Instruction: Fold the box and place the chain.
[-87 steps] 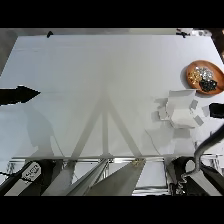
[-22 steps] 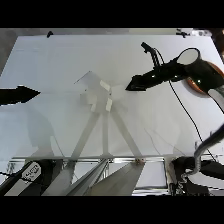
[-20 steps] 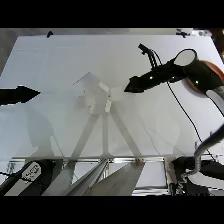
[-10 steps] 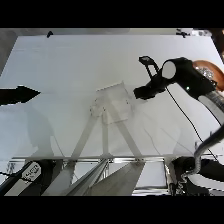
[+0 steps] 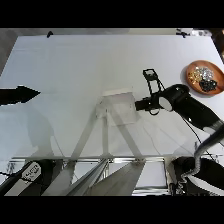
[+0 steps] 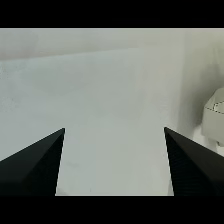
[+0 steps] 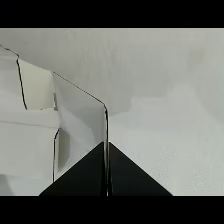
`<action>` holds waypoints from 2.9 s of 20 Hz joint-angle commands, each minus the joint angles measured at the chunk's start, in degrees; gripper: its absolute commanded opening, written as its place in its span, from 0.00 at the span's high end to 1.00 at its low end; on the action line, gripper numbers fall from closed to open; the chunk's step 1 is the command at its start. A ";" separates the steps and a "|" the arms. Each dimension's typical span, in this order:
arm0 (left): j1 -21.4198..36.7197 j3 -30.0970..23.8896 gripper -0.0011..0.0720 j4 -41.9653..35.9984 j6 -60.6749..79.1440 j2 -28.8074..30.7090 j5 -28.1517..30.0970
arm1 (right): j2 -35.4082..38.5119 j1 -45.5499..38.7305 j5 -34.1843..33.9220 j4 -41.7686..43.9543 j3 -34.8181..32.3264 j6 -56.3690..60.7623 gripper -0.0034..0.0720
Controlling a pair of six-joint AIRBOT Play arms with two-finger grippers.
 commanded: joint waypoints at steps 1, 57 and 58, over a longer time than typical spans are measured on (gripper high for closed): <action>-0.02 0.02 0.04 0.02 0.02 0.04 0.02 | 7.28 0.90 -3.58 -1.03 -5.62 5.49 0.95; -64.30 0.07 0.04 -12.00 29.64 -14.51 35.32 | -4.72 -18.32 10.25 10.84 -1.09 -17.81 0.95; -64.30 0.07 0.04 -15.28 32.17 -15.39 36.79 | -4.72 -18.34 10.27 10.84 -1.09 -17.81 0.95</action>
